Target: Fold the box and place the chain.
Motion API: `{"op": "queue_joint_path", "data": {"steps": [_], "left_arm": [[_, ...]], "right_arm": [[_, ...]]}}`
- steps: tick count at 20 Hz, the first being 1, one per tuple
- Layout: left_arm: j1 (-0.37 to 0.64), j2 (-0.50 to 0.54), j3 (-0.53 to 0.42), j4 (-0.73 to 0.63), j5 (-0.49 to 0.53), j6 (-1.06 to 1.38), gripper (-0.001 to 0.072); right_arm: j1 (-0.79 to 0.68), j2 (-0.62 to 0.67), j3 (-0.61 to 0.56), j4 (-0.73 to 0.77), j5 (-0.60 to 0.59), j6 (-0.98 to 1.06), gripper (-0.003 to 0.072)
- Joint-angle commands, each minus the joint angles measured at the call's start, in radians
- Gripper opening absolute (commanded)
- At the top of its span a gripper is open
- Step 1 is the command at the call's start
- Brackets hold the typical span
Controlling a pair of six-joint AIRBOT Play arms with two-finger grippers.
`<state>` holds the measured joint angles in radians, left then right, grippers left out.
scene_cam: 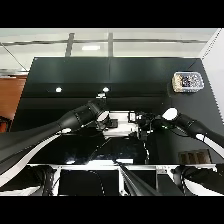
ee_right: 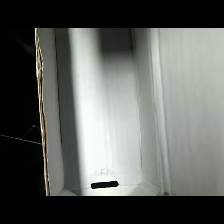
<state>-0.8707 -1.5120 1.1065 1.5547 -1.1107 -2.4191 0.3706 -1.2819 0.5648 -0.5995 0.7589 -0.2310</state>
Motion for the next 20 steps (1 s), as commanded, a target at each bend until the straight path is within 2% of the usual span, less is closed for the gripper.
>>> {"op": "queue_joint_path", "data": {"steps": [1, 2, 3, 4, 5, 8, 11, 16, 17, 18, 20], "left_arm": [[0.0, 0.0, 0.001, 0.001, 0.009, 0.003, 0.0021], [0.0, 0.0, 0.001, 0.003, 0.008, 0.003, 0.0021], [0.0, 0.0, 0.001, 0.005, 0.007, 0.003, 0.0021], [0.0, 0.0, 0.001, 0.005, 0.007, 0.003, 0.0021], [0.0, 0.0, 0.001, 0.005, 0.007, 0.006, 0.0021], [0.001, 0.0, 0.001, 0.011, 0.0, 0.011, 0.0021], [0.003, 0.0, 0.001, 0.012, -0.002, 0.011, 0.0022], [0.016, 0.0, 0.001, 0.011, -0.002, 0.011, 0.0023], [0.018, 0.0, 0.001, 0.009, -0.003, 0.011, 0.0023], [0.019, 0.0, 0.001, 0.008, -0.002, 0.011, 0.0023], [0.019, 0.0, 0.001, 0.007, -0.002, 0.011, 0.0023]], "right_arm": [[0.0, 0.0, 0.0, -0.001, 0.0, -0.001, 0.0232], [0.0, 0.0, 0.0, -0.001, 0.0, -0.001, 0.0232], [0.0, 0.0, 0.0, -0.002, -0.002, 0.019, 0.0278], [0.0, 0.0, 0.0, -0.003, -0.019, 0.044, 0.0479], [-0.001, 0.002, 0.0, -0.003, -0.027, 0.072, 0.0634], [-0.001, 0.032, 0.0, -0.03, -0.004, 0.112, 0.0641], [-0.001, 0.092, 0.0, -0.127, 0.055, 0.135, 0.0632], [-0.001, 0.165, 0.0, -0.164, 0.045, 0.153, 0.0632], [0.0, 0.164, 0.0, -0.164, 0.048, 0.153, 0.0606], [0.0, 0.164, 0.0, -0.163, 0.052, 0.153, 0.0452], [0.0, 0.164, 0.0, -0.161, 0.053, 0.154, 0.0405]]}}
